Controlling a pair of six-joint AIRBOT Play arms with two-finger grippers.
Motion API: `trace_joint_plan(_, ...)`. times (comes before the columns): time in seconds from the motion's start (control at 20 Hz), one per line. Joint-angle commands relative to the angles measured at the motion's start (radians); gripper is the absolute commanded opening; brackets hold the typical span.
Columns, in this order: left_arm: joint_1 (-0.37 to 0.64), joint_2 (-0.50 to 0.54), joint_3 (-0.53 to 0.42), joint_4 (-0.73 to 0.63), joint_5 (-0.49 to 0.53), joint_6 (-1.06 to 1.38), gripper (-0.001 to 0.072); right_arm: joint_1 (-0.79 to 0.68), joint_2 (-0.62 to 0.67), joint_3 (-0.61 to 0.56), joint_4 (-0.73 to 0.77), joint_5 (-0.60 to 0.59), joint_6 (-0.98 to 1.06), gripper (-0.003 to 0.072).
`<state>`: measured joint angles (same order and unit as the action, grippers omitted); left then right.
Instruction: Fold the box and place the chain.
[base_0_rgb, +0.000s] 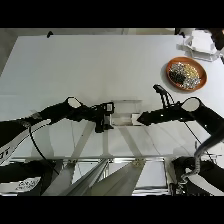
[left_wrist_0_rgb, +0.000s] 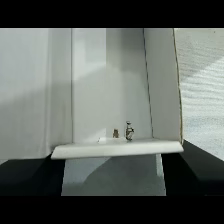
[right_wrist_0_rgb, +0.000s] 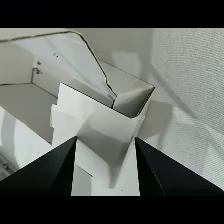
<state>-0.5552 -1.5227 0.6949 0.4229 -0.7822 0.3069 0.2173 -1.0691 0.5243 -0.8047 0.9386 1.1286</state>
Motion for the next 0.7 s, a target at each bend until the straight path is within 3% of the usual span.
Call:
trace_joint_plan(0.0, 0.000, -0.001, 0.000, 0.000, 0.000, 0.000, 0.0321, 0.090, 0.001, 0.035, -0.135, -0.079, 0.195, 0.0417)
trace_joint_plan(0.65, 0.000, -0.001, 0.000, 0.000, 0.000, 0.000, 0.0321, 0.299, -0.029, 0.137, -0.452, -0.106, 0.674, 0.0404)
